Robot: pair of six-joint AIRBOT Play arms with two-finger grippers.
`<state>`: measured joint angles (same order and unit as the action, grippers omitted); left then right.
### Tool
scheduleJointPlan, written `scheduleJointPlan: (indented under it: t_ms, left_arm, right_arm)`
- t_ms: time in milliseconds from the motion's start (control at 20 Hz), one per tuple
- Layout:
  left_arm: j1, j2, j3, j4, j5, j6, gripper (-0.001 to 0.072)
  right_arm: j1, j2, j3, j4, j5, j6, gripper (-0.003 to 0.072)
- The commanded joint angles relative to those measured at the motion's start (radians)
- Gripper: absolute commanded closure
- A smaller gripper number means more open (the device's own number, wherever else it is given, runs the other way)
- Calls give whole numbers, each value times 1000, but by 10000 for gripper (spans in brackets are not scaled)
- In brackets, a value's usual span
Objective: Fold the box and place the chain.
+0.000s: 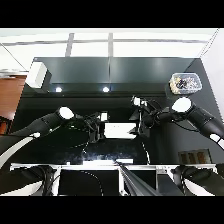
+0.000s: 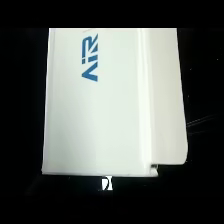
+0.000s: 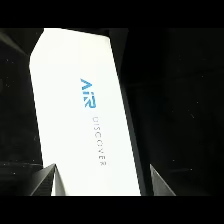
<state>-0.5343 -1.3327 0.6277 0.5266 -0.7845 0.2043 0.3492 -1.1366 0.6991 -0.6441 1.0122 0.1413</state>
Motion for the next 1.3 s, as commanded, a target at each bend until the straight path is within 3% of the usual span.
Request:
scheduleJointPlan:
  t_ms: [0,1250]
  left_arm:
    - [0,-1,0,1,-3,1,228]
    - [0,-1,0,4,-4,1,228]
  right_arm:
    - [2,1,-1,-3,-3,1,196]
    - [2,0,-1,42,-45,19,194]
